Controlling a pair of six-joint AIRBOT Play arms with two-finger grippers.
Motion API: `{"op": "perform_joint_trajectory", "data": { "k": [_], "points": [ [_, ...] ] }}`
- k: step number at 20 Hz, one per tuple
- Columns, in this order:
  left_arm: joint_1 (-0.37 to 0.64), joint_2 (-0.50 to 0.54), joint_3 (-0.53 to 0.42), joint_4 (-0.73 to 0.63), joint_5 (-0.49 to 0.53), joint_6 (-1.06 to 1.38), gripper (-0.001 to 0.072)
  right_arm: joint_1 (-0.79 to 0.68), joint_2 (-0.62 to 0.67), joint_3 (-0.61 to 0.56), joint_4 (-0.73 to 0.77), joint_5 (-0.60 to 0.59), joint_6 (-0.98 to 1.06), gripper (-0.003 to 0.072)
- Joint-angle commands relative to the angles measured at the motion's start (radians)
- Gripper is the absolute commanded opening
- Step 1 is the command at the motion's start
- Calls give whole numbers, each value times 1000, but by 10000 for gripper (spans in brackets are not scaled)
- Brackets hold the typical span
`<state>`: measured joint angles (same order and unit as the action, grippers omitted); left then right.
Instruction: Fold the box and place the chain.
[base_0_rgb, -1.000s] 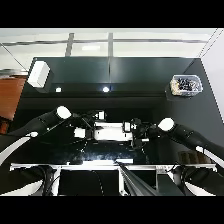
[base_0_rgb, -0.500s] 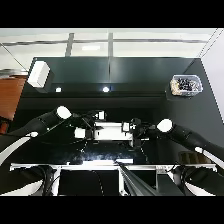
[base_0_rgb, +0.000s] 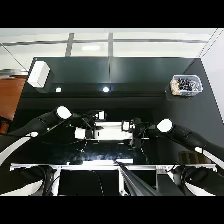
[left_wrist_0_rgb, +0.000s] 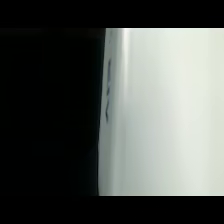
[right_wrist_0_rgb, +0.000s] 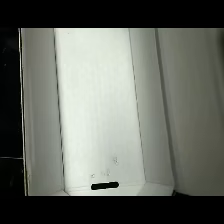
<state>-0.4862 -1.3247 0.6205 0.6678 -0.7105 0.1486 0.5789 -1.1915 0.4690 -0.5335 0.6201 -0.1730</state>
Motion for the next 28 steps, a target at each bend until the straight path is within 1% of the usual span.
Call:
{"op": "perform_joint_trajectory", "data": {
  "k": [1, 8, 9, 10, 11, 28],
  "points": [
    [0, 0, 0, 1, 0, 1, 33, 1, -1, 0, 0, -3, 1, 710],
    [0, 0, 0, 1, 0, 1, 33, 1, -1, 0, 0, -3, 0, 710],
    [0, 0, 0, 1, 0, 1, 33, 1, -1, 0, -1, -3, 0, 691],
    [0, 0, 0, 1, 0, 1, 33, 1, -1, 0, -1, -3, 0, 526],
    [0, 0, 0, 1, 0, 1, 33, 1, -1, 0, -1, -3, 0, 444],
    [0, 0, 0, 1, 0, 1, 32, 1, -1, 0, -1, -3, 1, 437]
  ]
}}
